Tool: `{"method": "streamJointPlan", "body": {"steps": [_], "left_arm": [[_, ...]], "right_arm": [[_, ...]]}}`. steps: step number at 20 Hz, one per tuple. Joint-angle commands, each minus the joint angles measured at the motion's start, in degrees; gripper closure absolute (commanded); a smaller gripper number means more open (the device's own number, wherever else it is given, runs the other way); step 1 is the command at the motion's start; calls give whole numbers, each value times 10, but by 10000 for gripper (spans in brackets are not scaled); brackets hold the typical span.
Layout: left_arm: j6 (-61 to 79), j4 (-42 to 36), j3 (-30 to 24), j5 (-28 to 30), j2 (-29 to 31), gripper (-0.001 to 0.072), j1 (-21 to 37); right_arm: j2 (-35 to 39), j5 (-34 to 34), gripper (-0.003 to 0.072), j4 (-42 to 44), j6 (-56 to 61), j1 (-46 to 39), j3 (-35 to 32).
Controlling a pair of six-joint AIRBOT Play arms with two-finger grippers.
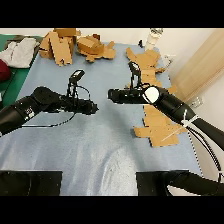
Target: Fold the box.
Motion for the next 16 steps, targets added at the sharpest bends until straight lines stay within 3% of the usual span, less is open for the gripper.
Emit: {"method": "streamJointPlan", "body": {"steps": [1,9,16], "left_arm": [[0,0,-1,0,-2,699,0],[0,0,-1,0,-3,699,0],[0,0,-1,5,-3,699,0]], "right_arm": [[-1,1,680,0,0,0,0],[-2,4,680,0,0,0,0],[-2,-62,679,1,0,0,0]]}}
